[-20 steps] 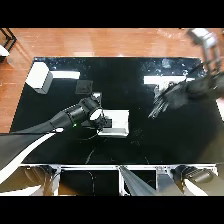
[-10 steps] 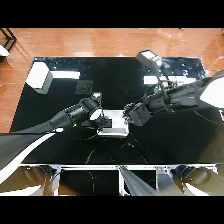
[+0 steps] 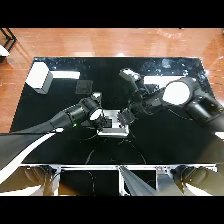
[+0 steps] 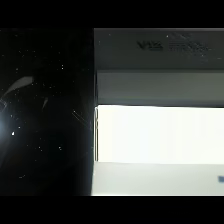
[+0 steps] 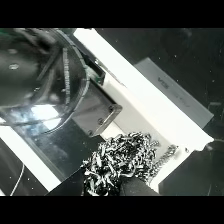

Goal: Fold the box and place the chain.

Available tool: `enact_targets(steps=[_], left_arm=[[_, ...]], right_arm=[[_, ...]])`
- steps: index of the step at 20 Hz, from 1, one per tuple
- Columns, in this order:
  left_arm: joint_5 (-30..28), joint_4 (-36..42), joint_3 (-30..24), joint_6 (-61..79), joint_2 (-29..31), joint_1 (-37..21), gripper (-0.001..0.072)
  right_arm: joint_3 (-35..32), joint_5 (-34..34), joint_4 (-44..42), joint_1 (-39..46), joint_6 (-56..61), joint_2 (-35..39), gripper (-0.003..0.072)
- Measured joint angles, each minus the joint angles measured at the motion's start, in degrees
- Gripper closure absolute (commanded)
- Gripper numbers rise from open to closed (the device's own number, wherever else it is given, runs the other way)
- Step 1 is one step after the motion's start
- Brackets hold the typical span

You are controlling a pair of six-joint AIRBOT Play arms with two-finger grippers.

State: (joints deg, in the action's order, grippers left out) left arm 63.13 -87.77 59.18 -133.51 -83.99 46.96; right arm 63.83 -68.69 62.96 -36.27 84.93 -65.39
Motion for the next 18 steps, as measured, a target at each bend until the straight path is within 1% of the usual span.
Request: enact_targets(steps=[4, 5, 6, 7, 9, 11, 15, 16, 17, 18], left_arm=[[0.0, 0.0, 0.0, 0.0, 0.0, 0.0, 0.0694], [0.0, 0.0, 0.0, 0.0, 0.0, 0.0, 0.0693], [0.0, 0.0, 0.0, 0.0, 0.0, 0.0, 0.0694], [0.0, 0.0, 0.0, 0.0, 0.0, 0.0, 0.0693], [0.0, 0.0, 0.0, 0.0, 0.0, 0.0, 0.0694], [0.0, 0.0, 0.0, 0.0, 0.0, 0.0, 0.0693], [0.0, 0.0, 0.0, 0.0, 0.0, 0.0, 0.0694], [0.0, 0.0, 0.0, 0.0, 0.0, 0.0, 0.0694], [0.0, 0.0, 0.0, 0.0, 0.0, 0.0, 0.0694], [0.0, 0.0, 0.0, 0.0, 0.0, 0.0, 0.0693]], right_arm=[[-0.5, 1.7, -0.3, -1.0, -0.4, -3.3, 0.0666], [-0.6, 2.2, -0.3, -1.4, -0.5, -4.1, 0.0643], [-0.6, 2.6, -0.4, -1.6, -0.5, -4.7, 0.0377], [-0.6, 3.1, -0.4, -1.9, -0.5, -5.1, 0.0199], [-0.6, 3.5, -0.3, -1.6, -0.5, -5.7, 0.0192], [-0.6, 2.0, 0.1, -0.1, -0.5, -5.6, 0.0192], [-0.6, -4.9, 4.2, 6.7, -1.2, -2.1, 0.0191], [-0.6, -6.5, 6.0, 8.8, -1.3, -0.9, 0.0178], [-0.6, -7.9, 7.8, 11.1, -1.3, 0.5, -0.0014], [-0.7, -9.1, 9.5, 13.2, -1.3, 1.6, -0.0020]])
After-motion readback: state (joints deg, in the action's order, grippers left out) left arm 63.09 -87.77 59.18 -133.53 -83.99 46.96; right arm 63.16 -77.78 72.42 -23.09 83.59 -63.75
